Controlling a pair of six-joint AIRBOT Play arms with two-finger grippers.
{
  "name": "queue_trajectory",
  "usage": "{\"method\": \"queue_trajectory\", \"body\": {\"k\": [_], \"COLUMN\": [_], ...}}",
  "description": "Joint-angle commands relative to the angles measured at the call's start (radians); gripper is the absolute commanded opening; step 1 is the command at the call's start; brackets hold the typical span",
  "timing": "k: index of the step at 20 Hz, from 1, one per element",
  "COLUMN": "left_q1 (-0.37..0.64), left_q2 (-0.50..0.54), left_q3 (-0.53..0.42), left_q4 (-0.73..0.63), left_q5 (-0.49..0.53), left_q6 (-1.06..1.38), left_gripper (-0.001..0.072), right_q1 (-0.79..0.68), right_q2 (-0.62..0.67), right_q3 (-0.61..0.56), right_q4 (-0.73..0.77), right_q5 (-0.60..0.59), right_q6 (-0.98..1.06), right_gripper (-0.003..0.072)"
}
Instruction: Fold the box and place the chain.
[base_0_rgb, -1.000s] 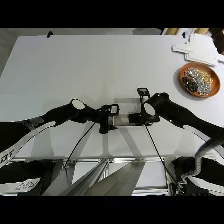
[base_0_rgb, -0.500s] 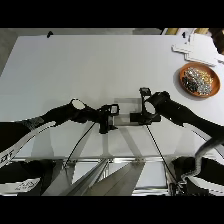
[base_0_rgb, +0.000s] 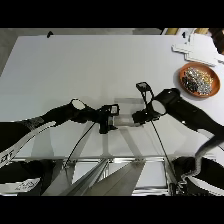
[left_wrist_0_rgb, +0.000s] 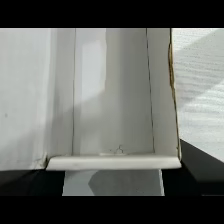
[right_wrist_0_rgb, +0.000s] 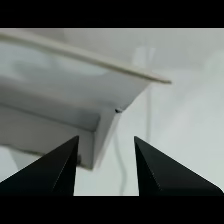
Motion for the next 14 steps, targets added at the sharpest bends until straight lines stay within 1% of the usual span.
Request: {"method": "queue_trajectory", "body": {"k": [1,2,3,5,7,9,11,14], "left_q1": [0.0,0.0,0.0,0.0,0.0,0.0,0.0,0.0], "left_q2": [0.001,0.001,0.001,0.001,0.001,0.001,0.001,0.001], "left_q3": [0.0,0.0,0.0,0.0,0.0,0.0,0.0,0.0], "left_q4": [0.001,0.001,0.0,0.0,0.0,0.001,0.001,0.001], "left_q5": [0.001,0.001,0.001,0.001,0.001,0.001,0.001,0.001], "left_q6": [0.0,0.0,0.0,0.0,0.0,0.0,0.0,0.0], "left_gripper": [0.0206,0.0206,0.0206,0.0206,0.0206,0.0206,0.0206,0.0206], "right_q1": [-0.093,-0.158,-0.239,-0.424,-0.606,-0.748,-0.853,-0.943], "right_q2": [0.101,0.104,0.104,0.097,0.062,0.009,-0.072,-0.208], "right_q3": [0.165,0.248,0.337,0.472,0.55,0.557,0.557,0.557], "right_q4": [-0.023,-0.03,-0.041,-0.046,-0.038,-0.018,-0.017,0.002], "right_q5": [0.113,0.142,0.15,0.107,0.064,0.018,0.016,0.021], "right_q6": [-0.164,-0.195,-0.233,-0.314,-0.348,-0.391,-0.426,-0.426], "right_gripper": [0.0386,0.0384,0.0347,0.0279,0.0273,0.0273,0.0273,0.0273]}}
